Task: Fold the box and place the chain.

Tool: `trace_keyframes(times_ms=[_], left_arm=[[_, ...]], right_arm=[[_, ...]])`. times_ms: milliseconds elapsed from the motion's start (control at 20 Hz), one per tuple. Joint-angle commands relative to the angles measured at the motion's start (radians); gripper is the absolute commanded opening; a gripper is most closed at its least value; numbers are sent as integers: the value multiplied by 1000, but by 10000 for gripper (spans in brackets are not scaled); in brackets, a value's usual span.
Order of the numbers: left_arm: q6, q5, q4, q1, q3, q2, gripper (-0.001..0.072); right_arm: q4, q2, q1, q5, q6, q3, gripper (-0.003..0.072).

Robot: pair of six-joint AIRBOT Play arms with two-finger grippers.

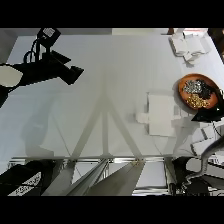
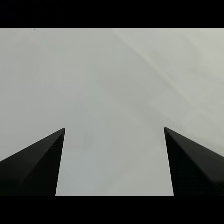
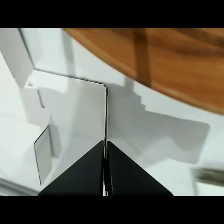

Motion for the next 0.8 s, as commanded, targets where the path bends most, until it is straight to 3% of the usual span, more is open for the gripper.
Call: trace_keyframes(times_ms=[0,200,450,750], left_arm=[[0,0,0,0,0,0,697],[0,0,0,0,0,0,697],[0,0,0,0,0,0,697],[0,0,0,0,0,0,697]], right_arm=[[197,11,1,51,-69,1,10],[292,34,66,69,-80,1,11],[328,35,272,66,-82,0,10],[518,36,531,-156,-115,0,7]])
